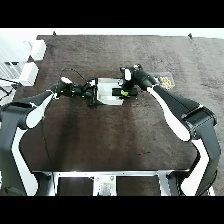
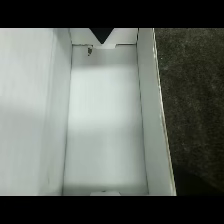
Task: Fold the box and place the chain.
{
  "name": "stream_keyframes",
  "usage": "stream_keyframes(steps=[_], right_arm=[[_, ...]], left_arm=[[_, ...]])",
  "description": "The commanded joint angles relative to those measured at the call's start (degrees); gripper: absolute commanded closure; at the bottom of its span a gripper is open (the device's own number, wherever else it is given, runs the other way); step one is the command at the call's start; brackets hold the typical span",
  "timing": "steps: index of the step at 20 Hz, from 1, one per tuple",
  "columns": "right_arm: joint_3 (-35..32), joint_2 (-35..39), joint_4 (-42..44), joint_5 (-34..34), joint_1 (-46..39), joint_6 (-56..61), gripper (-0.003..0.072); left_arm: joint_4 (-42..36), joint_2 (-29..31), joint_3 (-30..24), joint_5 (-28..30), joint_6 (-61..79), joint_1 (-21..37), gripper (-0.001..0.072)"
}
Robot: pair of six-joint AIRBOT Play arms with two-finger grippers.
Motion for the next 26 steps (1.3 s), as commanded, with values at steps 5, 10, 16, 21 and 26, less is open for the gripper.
stream_keyframes(steps=[5, 10, 16, 21, 26], right_arm=[[0.2, -0.04, 0.04, -0.2, 0.28, 0.94, 0.0654], [1.86, 0.48, 0.04, 0.17, 0.28, 0.85, 0.023], [1.86, 4.22, 0.04, 2.12, 0.24, -1.44, 0.0177], [1.86, 10.97, 0.22, 4.07, 0.2, -6.88, 0.0177], [1.81, 21.16, -0.42, 5.86, -1.2, -17.25, 0.0177]], left_arm=[[0.02, -0.02, 0.0, -0.02, 0.04, 0.0, 0.04], [0.02, -0.02, 0.0, 0.02, 0.04, 0.0, 0.04], [0.02, -0.02, 0.0, 0.04, 0.04, 0.0, 0.04], [0.02, -0.02, 0.0, 0.04, 0.04, 0.0, 0.04], [0.02, -0.02, 0.0, 0.04, 0.04, 0.0, 0.04]])
